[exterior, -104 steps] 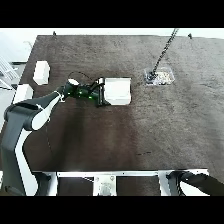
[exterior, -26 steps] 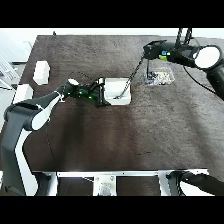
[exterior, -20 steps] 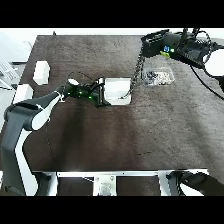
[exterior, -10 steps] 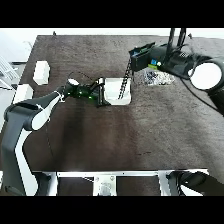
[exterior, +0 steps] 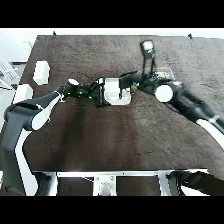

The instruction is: Fold the box and place the chain.

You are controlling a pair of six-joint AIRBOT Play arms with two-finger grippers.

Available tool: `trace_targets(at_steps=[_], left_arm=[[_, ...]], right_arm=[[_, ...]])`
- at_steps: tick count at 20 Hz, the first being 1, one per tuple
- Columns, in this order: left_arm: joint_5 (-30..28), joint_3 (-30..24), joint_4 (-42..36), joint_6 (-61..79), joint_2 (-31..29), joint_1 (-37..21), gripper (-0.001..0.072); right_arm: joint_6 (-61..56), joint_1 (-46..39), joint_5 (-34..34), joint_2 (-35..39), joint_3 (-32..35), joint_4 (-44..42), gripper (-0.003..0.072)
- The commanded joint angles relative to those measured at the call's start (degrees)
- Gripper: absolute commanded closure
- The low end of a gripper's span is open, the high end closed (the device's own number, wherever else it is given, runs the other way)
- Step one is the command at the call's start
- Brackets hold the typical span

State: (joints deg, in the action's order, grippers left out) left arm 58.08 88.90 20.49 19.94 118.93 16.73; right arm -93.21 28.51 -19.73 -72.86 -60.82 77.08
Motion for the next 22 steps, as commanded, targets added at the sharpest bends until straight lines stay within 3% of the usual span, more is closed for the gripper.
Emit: trace_targets(at_steps=[1,3,4,5,8,10,15,18,22], left_arm=[[-0.02,-0.02,0.02,0.0,0.0,-0.04,0.0374],[-0.02,0.0,0.02,0.0,0.0,-0.04,0.0374],[0.0,-0.02,0.02,0.0,0.0,-0.04,0.0374],[-0.02,-0.02,0.02,0.0,0.0,-0.04,0.0374],[-0.02,-0.02,0.02,0.0,0.0,-0.04,0.0374],[-0.02,-0.02,0.02,0.0,0.0,-0.04,0.0375],[-0.02,-0.02,0.02,0.0,0.0,-0.04,0.0374],[-0.04,-0.02,0.02,0.0,0.0,-0.04,0.0374],[-0.02,-0.02,0.02,0.0,0.0,-0.04,0.0375]], right_arm=[[-1.81,1.9,5.2,-10.56,1.95,-2.16,0.0676],[-2.34,2.58,7.13,-17.49,1.9,-2.58,0.0672],[-2.4,2.4,7.85,-18.86,1.88,-3.13,0.0585],[-2.38,2.1,8.44,-18.91,1.86,-3.02,0.0492],[-2.16,0.2,8.79,-15.98,0.96,-2.49,0.046],[-2.12,-2.49,8.72,-11.78,0.96,-2.38,0.0166],[-2.47,-14.05,2.25,-5.29,1.01,0.48,0.0172],[-2.05,-22.03,-0.26,-9.55,0.92,-4.63,0.017],[2.27,-24.37,-0.44,-18.64,-1.7,-8.11,0.0168]])
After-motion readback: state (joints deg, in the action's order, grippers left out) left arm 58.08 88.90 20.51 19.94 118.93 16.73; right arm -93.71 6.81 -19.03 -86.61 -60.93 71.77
